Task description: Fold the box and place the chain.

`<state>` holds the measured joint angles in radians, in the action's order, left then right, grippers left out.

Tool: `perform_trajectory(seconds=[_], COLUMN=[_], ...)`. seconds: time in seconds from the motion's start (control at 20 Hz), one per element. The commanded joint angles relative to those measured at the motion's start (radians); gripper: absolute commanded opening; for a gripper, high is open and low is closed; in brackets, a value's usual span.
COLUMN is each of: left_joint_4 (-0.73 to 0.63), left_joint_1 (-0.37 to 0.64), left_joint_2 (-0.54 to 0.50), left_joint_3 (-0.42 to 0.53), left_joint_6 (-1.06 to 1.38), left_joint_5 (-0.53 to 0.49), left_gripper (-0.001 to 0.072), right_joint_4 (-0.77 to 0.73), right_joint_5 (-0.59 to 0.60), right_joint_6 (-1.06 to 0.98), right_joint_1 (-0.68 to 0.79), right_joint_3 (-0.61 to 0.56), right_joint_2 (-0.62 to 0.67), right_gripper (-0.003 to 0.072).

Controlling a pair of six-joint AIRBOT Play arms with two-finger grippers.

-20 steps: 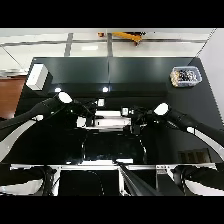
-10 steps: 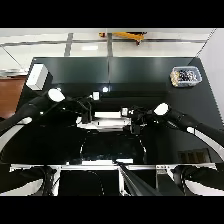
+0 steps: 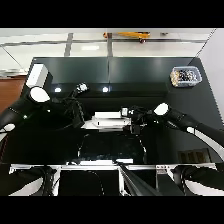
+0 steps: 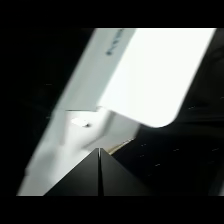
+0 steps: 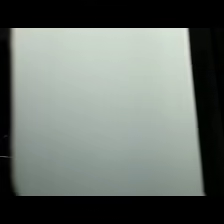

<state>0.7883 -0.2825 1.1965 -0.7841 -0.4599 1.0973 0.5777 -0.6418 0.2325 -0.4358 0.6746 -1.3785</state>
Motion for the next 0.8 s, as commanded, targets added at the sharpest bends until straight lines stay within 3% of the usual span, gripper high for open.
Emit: perform_trajectory(seconds=[0.0,0.1,0.25,0.35,0.6,0.75], left_joint_4=[-0.278,-0.462,-0.592,-0.567,-0.335,-0.299], left_joint_1=[-0.025,-0.023,-0.023,-0.023,-0.031,-0.031], left_joint_2=[0.029,0.057,0.072,0.094,0.187,0.214], left_joint_3=[0.065,0.079,0.077,0.060,0.052,0.052], left_joint_6=[0.042,0.148,0.233,0.232,0.121,0.097], left_joint_5=[0.011,-0.056,-0.298,-0.363,-0.336,-0.318], left_gripper=[0.0027,0.0026,0.0027,0.0026,0.0026,0.0026], right_joint_4=[0.000,0.000,0.000,0.000,0.000,0.000], right_joint_5=[-0.001,-0.001,-0.001,-0.001,-0.001,-0.001], right_joint_6=[0.000,0.000,0.000,0.000,0.000,0.000], right_joint_1=[0.000,0.000,0.000,0.000,0.000,0.000], right_joint_3=[0.000,0.000,0.000,0.000,0.000,0.000], right_joint_2=[-0.001,-0.001,-0.001,-0.001,-0.001,-0.001], right_gripper=[0.0439,0.0439,0.0440,0.0439,0.0439,0.0439])
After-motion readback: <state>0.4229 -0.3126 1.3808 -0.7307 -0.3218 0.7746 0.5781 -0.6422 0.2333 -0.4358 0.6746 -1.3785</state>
